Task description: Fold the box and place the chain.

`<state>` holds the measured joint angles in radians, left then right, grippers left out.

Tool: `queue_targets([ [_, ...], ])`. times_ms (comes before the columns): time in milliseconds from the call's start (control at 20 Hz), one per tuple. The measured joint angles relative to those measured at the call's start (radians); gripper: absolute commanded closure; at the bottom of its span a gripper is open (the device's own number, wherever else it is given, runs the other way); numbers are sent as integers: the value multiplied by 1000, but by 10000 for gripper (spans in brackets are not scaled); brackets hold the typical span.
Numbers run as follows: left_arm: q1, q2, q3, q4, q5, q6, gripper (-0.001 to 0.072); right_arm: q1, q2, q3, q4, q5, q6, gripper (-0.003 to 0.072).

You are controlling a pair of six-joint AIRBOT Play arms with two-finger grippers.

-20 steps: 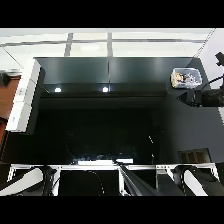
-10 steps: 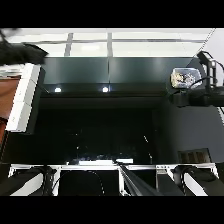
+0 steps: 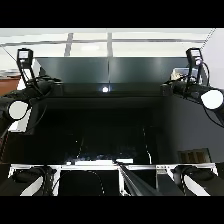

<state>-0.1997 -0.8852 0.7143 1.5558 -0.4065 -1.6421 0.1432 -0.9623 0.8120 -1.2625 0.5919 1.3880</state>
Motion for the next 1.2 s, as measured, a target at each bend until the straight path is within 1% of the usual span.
queue_targets([
  [150,56,3,-18,80,-32,-51,685,4,-43,-6,-54,-29,9,671],
  [350,86,5,-28,123,-66,-78,683,7,-66,-9,-82,-36,16,671],
  [700,95,5,-31,130,-110,-89,682,7,-74,-8,-96,-37,19,671],
  [1200,97,5,-31,130,-119,-92,682,7,-74,-8,-97,-37,18,671],
])
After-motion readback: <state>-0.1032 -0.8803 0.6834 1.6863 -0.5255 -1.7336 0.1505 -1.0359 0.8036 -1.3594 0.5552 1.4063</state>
